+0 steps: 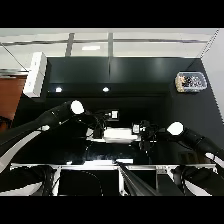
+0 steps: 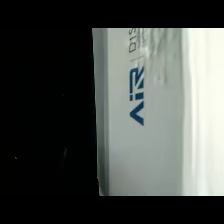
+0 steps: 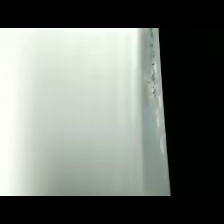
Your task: Fold the box and place the chain.
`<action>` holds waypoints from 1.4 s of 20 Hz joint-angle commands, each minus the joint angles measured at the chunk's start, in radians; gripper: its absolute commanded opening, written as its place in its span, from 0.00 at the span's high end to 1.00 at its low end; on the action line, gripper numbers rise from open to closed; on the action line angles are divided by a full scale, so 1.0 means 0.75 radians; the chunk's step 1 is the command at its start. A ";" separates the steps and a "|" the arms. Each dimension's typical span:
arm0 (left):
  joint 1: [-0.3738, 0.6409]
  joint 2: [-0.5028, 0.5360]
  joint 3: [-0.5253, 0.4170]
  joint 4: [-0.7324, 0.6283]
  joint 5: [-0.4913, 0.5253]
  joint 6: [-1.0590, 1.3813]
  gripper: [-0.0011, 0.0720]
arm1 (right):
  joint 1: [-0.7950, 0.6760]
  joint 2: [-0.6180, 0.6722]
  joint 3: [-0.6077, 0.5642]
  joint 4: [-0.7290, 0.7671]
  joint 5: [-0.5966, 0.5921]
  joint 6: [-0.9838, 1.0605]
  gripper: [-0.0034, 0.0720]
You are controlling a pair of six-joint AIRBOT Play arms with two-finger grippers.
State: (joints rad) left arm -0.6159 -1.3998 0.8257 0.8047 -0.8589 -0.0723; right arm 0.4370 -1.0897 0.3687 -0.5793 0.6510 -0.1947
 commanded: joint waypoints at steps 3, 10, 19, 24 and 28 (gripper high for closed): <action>0.014 0.139 0.023 0.250 -0.159 -0.419 0.27 | -0.001 0.000 0.000 0.000 -0.003 0.001 0.39; 0.014 0.466 0.021 0.513 -0.526 -0.919 0.95 | -0.001 0.001 0.000 0.000 -0.003 0.001 0.39; -0.014 0.474 -0.350 -0.602 -0.101 -0.757 0.95 | -0.001 0.000 0.000 0.001 -0.003 0.001 0.39; 0.018 0.428 -0.379 -0.856 0.503 -0.575 0.95 | -0.001 0.001 0.000 0.003 -0.010 0.005 0.39; 0.018 0.328 -0.344 -0.786 0.512 -0.487 0.95 | -0.001 0.001 0.000 0.003 -0.010 0.005 0.39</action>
